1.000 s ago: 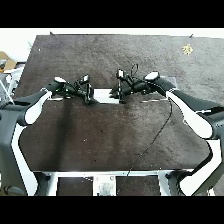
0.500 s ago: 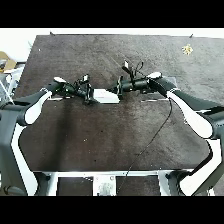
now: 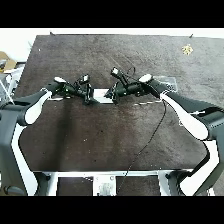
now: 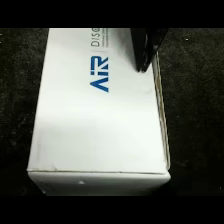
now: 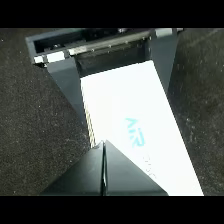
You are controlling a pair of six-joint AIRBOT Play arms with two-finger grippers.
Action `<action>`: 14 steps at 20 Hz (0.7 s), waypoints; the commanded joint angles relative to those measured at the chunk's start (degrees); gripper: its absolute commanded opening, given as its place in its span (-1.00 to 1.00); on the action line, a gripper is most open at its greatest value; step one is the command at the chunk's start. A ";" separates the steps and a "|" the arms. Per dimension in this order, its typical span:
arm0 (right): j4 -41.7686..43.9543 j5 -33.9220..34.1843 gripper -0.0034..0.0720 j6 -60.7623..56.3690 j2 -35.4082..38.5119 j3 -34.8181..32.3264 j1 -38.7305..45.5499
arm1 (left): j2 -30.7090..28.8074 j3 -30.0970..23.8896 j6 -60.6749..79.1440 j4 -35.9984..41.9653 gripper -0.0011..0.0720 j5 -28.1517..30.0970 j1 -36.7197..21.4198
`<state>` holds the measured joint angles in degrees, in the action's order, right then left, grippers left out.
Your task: Fold the box and place the chain.
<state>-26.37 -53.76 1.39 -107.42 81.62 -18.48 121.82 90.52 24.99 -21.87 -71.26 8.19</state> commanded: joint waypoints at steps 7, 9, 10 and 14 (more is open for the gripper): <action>3.96 1.09 -0.90 3.41 3.61 0.26 1.42 | -0.04 0.02 -0.07 0.04 -0.52 -0.13 -0.02; 10.43 1.09 -0.90 6.45 7.98 0.26 2.32 | -0.04 0.02 -0.07 0.07 -0.52 -0.13 -0.02; 11.47 1.11 -0.90 6.56 10.43 0.26 2.60 | -0.04 0.02 -0.07 0.07 -0.52 -0.13 -0.02; 11.37 4.33 -0.91 4.46 23.43 -4.55 2.84 | -0.04 0.02 -0.07 0.04 -0.52 -0.13 -0.02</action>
